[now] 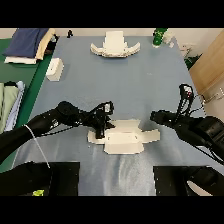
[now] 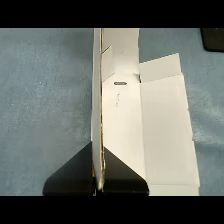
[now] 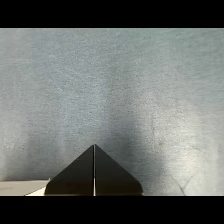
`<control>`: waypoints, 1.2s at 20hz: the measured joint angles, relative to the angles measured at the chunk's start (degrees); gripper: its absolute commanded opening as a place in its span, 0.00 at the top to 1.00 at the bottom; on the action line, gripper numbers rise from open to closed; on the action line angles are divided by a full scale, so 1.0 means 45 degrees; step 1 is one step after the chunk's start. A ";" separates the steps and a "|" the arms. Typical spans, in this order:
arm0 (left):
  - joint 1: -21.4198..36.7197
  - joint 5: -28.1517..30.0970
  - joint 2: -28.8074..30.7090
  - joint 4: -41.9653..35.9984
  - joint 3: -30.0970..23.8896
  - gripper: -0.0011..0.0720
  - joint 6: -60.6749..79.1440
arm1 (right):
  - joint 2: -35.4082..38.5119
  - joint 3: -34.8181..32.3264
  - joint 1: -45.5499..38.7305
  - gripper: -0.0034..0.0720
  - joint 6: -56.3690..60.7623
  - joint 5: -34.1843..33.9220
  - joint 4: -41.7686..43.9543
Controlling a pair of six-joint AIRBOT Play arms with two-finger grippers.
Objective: Fold the box.
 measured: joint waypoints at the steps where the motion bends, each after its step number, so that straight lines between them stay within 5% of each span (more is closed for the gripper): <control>1: 0.0000 -0.0102 -0.0039 -0.0005 -0.0044 0.97 -0.0019 | 0.0000 0.0000 0.0000 0.95 0.0000 0.0000 0.0000; 8: 0.0000 -0.0792 -0.0151 -0.0015 -0.0131 0.97 -0.0107 | 0.0000 0.0000 0.0000 0.95 -0.0141 -0.0029 0.0325; 15: 0.0000 -0.0962 -0.0151 0.0010 -0.0136 0.97 -0.0384 | 0.0015 0.0005 0.0471 0.95 -0.2861 -0.1690 0.2992; 22: 0.0000 -0.1001 -0.0151 0.0015 -0.0146 0.97 -0.0427 | 0.0685 -0.0019 0.4609 0.95 -0.5513 -0.3876 0.4571; 23: 0.0000 -0.1001 -0.0151 0.0019 -0.0146 0.97 -0.0427 | 0.0767 -0.0044 0.5484 0.72 -0.6037 -0.4031 0.4585; 24: 0.0000 -0.1001 -0.0155 0.0015 -0.0146 0.97 -0.0427 | 0.0792 -0.0068 0.6402 0.33 -0.6591 -0.4109 0.4454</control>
